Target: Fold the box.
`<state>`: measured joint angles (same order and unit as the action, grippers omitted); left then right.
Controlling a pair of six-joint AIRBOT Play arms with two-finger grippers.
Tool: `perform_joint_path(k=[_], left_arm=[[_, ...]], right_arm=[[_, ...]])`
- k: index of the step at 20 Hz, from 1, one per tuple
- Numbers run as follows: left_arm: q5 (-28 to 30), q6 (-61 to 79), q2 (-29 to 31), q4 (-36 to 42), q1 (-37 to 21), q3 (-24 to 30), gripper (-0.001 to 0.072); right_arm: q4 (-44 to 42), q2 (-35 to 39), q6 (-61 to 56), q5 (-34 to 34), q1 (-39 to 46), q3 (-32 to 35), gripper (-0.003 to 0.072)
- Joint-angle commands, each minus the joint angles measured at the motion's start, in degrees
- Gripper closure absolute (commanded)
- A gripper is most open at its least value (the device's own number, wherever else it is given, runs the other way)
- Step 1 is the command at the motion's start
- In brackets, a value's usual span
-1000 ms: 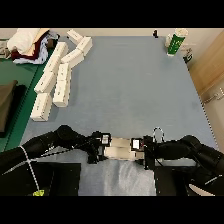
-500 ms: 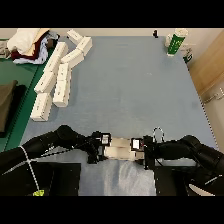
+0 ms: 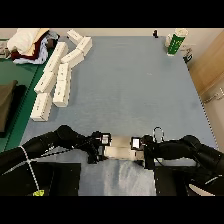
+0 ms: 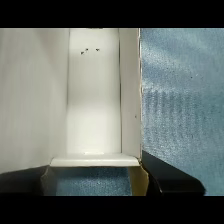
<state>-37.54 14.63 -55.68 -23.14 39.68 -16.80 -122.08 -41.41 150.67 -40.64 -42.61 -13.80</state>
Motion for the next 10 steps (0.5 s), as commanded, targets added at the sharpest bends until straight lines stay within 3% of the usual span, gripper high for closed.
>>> perform_joint_path(k=[1, 7, 10], left_arm=[[0.0, 0.1, 0.0, 0.0, 0.0, 0.0, 0.0119], [0.0, 0.1, 0.0, 0.0, 0.0, 0.0, 0.0118], [0.0, 0.1, 0.0, 0.0, 0.0, 0.0, 0.0118]], right_arm=[[3.6, 0.7, -7.9, -3.8, 0.0, -1.7, -0.0034], [20.3, 4.5, -30.0, -25.9, 0.0, -8.5, -0.0034], [22.7, 7.6, -45.5, -36.4, 0.0, -13.5, -0.0034]])
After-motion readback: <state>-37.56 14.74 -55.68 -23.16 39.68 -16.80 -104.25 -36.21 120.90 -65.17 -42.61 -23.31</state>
